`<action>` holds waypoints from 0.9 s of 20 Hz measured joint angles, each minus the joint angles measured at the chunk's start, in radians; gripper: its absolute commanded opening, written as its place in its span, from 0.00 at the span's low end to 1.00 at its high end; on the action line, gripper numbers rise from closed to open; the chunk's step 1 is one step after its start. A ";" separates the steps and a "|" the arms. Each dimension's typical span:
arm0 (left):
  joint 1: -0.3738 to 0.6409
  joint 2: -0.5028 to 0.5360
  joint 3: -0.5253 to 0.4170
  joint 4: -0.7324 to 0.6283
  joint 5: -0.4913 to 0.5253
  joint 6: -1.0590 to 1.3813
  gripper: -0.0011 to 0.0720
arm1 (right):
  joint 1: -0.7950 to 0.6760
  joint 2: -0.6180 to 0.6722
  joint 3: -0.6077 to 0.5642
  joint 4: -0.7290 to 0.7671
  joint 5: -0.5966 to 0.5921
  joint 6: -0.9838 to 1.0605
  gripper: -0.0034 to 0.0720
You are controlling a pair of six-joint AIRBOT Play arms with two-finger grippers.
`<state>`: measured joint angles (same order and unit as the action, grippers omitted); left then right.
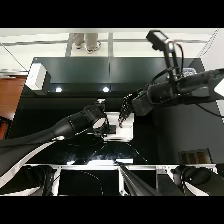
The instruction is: Fold the box and place the chain.
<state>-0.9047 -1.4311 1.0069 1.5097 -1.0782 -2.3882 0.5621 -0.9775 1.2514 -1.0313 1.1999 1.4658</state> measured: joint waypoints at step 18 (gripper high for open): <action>0.000 0.000 0.000 0.000 0.002 0.000 0.05 | 0.123 -0.127 -0.269 -0.046 -0.164 0.051 0.06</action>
<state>-0.9047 -1.4311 1.0069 1.5097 -1.0767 -2.3878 0.6849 -1.1049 0.9821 -1.0771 1.0363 1.5166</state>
